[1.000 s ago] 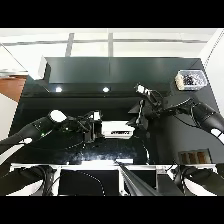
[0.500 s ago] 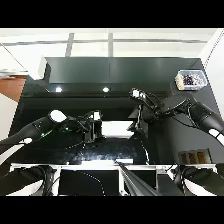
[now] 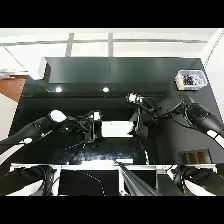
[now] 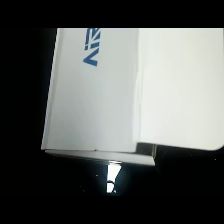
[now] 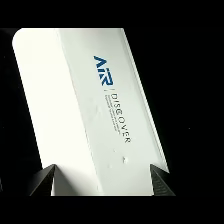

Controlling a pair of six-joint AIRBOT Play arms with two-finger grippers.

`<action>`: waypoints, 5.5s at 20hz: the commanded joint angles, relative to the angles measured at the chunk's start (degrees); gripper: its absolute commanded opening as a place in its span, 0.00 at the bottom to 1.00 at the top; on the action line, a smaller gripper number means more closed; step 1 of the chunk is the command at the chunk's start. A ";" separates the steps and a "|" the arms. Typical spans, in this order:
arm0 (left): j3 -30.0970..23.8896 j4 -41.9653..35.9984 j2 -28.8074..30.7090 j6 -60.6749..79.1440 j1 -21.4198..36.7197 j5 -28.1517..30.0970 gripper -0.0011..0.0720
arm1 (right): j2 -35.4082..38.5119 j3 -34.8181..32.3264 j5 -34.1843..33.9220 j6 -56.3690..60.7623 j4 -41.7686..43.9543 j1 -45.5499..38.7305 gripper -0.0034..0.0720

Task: Fold the box and place the chain.

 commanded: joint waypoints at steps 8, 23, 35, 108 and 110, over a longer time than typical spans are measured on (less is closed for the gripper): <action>0.04 0.00 -0.02 0.02 -0.04 0.02 0.40 | -0.04 0.07 0.74 3.15 -4.68 1.03 0.97; 0.04 0.00 -0.02 0.02 -0.04 0.00 0.40 | 1.49 3.67 -1.86 12.74 -13.49 4.15 0.97; 0.04 0.00 -0.02 0.02 -0.04 0.00 0.40 | 0.66 3.67 -3.52 18.60 -11.13 4.39 0.97; 0.04 0.00 -0.02 0.02 -0.04 0.02 0.40 | -5.62 10.01 -6.84 9.66 -9.90 0.61 0.97; 0.04 0.00 -0.02 0.02 -0.04 0.02 0.40 | -5.62 10.03 -7.67 9.62 -9.77 1.29 0.98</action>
